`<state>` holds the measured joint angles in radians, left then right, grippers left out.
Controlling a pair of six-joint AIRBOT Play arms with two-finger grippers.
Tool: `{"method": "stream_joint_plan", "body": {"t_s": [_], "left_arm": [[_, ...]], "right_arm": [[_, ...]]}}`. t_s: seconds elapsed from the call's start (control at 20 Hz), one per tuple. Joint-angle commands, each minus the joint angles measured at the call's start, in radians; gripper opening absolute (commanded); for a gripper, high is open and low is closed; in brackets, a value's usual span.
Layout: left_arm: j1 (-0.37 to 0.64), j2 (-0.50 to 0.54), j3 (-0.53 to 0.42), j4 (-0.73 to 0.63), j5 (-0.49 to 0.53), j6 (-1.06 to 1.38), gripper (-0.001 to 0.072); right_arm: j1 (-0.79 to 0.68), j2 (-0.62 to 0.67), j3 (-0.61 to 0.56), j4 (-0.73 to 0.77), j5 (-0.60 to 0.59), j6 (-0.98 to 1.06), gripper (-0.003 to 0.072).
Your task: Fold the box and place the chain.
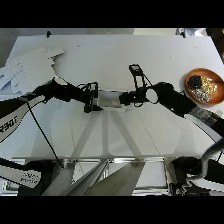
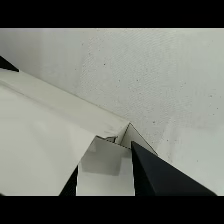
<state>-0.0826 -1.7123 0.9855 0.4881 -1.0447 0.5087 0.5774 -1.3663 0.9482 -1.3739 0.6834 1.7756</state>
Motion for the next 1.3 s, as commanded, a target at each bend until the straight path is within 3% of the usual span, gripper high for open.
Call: {"method": "stream_joint_plan", "body": {"t_s": [0.0, 0.3, 0.65, 0.8, 0.95, 1.1, 1.25], "left_arm": [[0.000, 0.001, 0.001, -0.001, 0.001, 0.000, 0.0336], [0.000, 0.001, 0.001, -0.001, 0.001, 0.000, 0.0336], [0.000, 0.001, 0.001, -0.001, 0.001, 0.000, 0.0336], [0.000, 0.001, 0.001, -0.001, 0.001, 0.000, 0.0336], [0.000, 0.001, 0.001, -0.001, 0.001, 0.000, 0.0336], [0.000, 0.001, 0.001, -0.001, 0.001, 0.000, 0.0336], [0.000, 0.001, 0.001, -0.001, 0.001, 0.000, 0.0336]], "right_arm": [[0.005, 0.007, 0.036, -0.018, -0.009, 0.001, 0.0344], [0.005, 0.116, 0.051, -0.035, 0.098, -0.074, 0.0343], [-0.080, 0.159, 0.020, -0.226, 0.283, -0.082, 0.0340], [-0.118, 0.158, -0.060, -0.220, 0.252, -0.071, 0.0339], [-0.119, 0.153, -0.153, -0.156, 0.125, -0.072, 0.0339], [-0.118, 0.117, -0.171, -0.022, 0.004, -0.083, 0.0339], [-0.118, 0.052, -0.171, 0.017, -0.019, -0.083, 0.0339]]}}
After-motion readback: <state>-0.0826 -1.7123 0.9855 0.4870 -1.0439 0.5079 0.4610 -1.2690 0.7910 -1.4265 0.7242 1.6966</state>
